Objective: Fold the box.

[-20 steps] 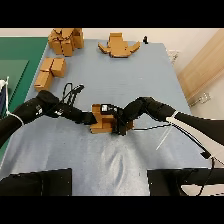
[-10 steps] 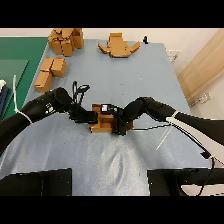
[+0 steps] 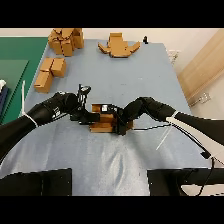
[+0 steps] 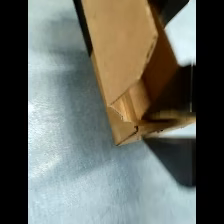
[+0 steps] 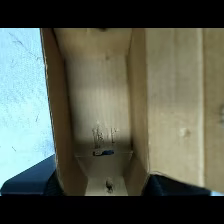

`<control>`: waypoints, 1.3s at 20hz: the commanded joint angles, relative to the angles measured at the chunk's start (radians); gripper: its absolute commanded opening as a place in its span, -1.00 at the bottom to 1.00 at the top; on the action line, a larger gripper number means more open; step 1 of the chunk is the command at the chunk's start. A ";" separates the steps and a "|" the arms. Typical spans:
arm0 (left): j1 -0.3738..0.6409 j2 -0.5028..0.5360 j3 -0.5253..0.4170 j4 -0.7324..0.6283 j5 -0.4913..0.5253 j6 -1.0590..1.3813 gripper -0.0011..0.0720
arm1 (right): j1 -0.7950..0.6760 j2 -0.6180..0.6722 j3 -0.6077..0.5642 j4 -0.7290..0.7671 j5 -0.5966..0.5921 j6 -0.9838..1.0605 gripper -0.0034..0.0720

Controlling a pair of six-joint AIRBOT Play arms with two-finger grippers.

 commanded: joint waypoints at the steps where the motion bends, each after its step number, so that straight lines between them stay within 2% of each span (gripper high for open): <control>1: -0.037 0.000 0.003 0.030 0.066 -0.031 -0.88 | 0.000 0.000 0.001 -0.003 0.005 -0.005 0.44; 3: -0.053 0.000 0.008 0.027 0.075 -0.031 -0.87 | 0.000 0.000 0.001 -0.003 0.004 -0.005 0.44; 4: -0.058 0.000 0.010 0.027 0.067 -0.031 -0.70 | 0.000 0.000 0.001 -0.003 0.004 -0.004 0.44; 5: -0.060 0.000 0.010 0.026 0.047 -0.044 0.05 | 0.000 0.000 0.001 -0.003 0.004 -0.004 0.44; 6: -0.060 0.000 0.010 0.027 0.028 -0.059 0.43 | 0.000 0.000 0.001 -0.003 0.004 -0.004 0.44; 8: -0.060 -0.003 0.010 0.027 0.022 -0.066 0.44 | 0.000 0.000 0.001 -0.003 0.004 -0.004 0.44; 14: -0.060 -0.135 0.055 0.037 -0.018 -0.118 0.43 | 0.000 0.000 0.001 -0.003 0.004 -0.005 0.44; 16: -0.060 -0.175 0.097 0.037 -0.017 -0.117 0.15 | 0.000 0.000 0.001 -0.003 0.004 -0.004 0.44; 17: -0.060 -0.187 0.115 0.037 -0.021 -0.117 0.14 | 0.000 0.000 0.001 -0.003 0.004 -0.004 0.44; 19: -0.062 -0.203 0.141 0.032 -0.059 -0.085 -0.87 | 0.000 0.000 0.001 -0.003 0.004 -0.004 0.44; 22: -0.064 -0.206 0.145 0.018 -0.108 -0.084 -0.88 | 0.000 0.000 0.001 -0.003 0.004 -0.004 0.44; 26: -0.079 -0.206 0.159 0.008 -0.088 -0.084 -0.87 | 0.000 0.000 0.001 -0.003 0.004 -0.004 0.44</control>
